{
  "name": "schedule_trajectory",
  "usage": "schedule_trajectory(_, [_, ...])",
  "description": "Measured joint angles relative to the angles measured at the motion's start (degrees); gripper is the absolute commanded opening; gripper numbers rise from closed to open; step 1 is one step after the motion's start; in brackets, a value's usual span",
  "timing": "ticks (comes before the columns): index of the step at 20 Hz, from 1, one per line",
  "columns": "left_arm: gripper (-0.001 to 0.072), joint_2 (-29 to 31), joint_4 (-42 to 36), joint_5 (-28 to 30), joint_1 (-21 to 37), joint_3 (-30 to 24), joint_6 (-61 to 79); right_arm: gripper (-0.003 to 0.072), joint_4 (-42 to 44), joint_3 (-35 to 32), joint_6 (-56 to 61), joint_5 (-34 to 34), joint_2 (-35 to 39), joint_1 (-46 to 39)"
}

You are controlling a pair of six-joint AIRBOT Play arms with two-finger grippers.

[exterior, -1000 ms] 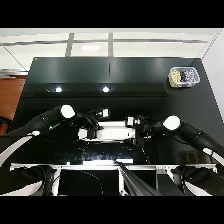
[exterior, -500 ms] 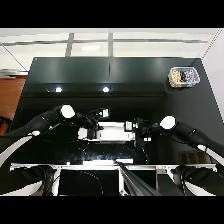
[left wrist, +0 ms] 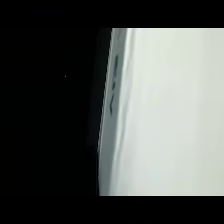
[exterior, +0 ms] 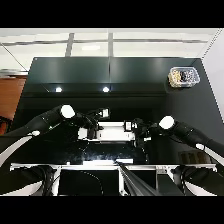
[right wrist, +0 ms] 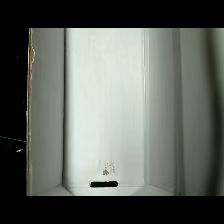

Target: Fold the box and place the chain.

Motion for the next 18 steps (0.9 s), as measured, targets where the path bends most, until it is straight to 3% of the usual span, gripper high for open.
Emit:
schedule_trajectory(3, [0.0036,0.0,-0.2,0.0,0.0,0.0,0.0,0.0526,0.0,0.0,0.0,0.0,0.0,0.0])
schedule_trajectory(4, [0.0105,0.0,-0.2,0.0,0.0,0.0,0.0,0.0526,0.0,0.0,0.0,0.0,0.0,0.0])
schedule_trajectory(6, [0.0491,0.1,0.2,-0.2,0.0,-0.1,-0.2,0.0525,0.0,0.0,0.1,-0.1,0.0,0.0])
schedule_trajectory(7, [0.056,0.5,-0.1,0.0,0.0,0.0,-0.2,0.0526,0.0,0.0,0.1,-0.2,0.0,0.0])
schedule_trajectory(11, [0.0564,4.5,2.3,-0.6,0.0,0.3,-3.6,0.0526,0.0,0.0,0.3,-0.4,0.0,0.0])
schedule_trajectory(13, [0.0558,8.1,6.6,-1.3,0.0,0.4,-8.3,0.0526,0.1,0.0,0.4,-0.5,0.0,0.0])
schedule_trajectory(14, [0.0502,10.3,9.6,-2.7,0.1,0.4,-11.8,0.0526,0.1,0.0,0.4,-0.5,0.0,0.0])
schedule_trajectory(15, [0.0236,12.3,12.0,-4.1,0.3,0.4,-15.1,0.0526,0.1,0.0,0.5,-0.5,0.0,0.0])
schedule_trajectory(16, [0.0032,14.4,14.4,-6.1,0.7,0.4,-18.8,0.0526,0.1,0.0,0.5,-0.6,0.0,0.0])
schedule_trajectory(18, [0.0029,17.2,17.2,-11.3,1.7,0.3,-24.6,0.0526,0.1,0.0,0.5,-0.6,0.0,0.0])
